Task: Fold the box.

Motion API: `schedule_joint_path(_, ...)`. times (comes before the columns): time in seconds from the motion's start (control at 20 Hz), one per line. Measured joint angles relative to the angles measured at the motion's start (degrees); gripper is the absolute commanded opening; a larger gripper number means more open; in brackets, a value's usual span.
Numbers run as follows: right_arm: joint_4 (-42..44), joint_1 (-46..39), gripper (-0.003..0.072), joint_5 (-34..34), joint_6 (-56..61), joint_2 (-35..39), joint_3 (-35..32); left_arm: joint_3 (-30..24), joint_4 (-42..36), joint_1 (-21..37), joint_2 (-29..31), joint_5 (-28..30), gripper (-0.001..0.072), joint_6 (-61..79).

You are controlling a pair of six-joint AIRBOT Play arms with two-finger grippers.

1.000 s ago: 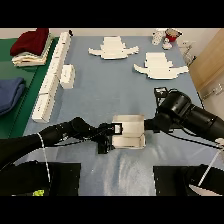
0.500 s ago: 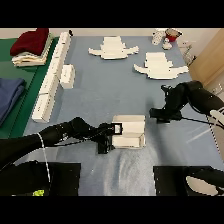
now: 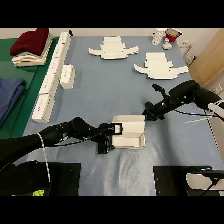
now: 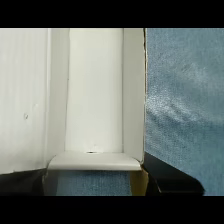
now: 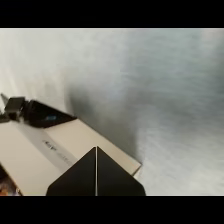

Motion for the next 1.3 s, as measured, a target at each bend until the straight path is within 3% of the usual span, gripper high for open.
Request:
schedule_joint_path(0.3,1.84,5.16,0.0002,-4.28,-5.4,0.24,-0.04,0.0,0.02,0.0,0.0,0.0,0.0469,0.0)
schedule_joint_path(0.6,-0.15,10.95,0.0002,-0.35,-8.76,4.66,-1.55,0.0,0.0,0.0,0.0,0.0,0.0469,0.0)
schedule_joint_path(1.3,-2.12,22.82,0.0003,32.92,-19.1,37.44,-28.76,0.0,0.02,0.0,0.0,0.0,0.0469,0.0)
